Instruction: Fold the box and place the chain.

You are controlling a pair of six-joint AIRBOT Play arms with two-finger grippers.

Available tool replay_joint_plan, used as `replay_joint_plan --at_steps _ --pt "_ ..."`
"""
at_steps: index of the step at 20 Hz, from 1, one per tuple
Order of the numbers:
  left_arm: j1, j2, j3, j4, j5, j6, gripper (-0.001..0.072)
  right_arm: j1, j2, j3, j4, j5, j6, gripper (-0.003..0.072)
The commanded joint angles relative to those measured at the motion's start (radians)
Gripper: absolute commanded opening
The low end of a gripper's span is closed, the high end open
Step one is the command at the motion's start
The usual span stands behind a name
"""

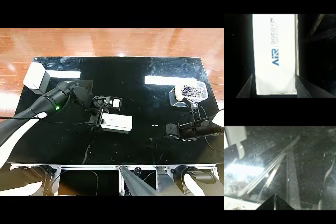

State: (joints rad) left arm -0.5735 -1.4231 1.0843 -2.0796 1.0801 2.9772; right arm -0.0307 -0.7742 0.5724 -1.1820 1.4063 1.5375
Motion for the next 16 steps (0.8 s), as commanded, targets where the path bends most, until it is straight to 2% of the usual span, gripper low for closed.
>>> replay_joint_plan --at_steps 1,16 --pt "0.001 -0.011 0.000 -0.001 -0.011 0.000 0.0634 0.000 0.000 0.000 0.000 -0.001 0.000 0.0032" --pt "0.001 -0.045 0.003 -0.006 0.019 -0.054 0.0634 0.000 0.000 0.000 0.000 -0.020 0.000 0.0031"
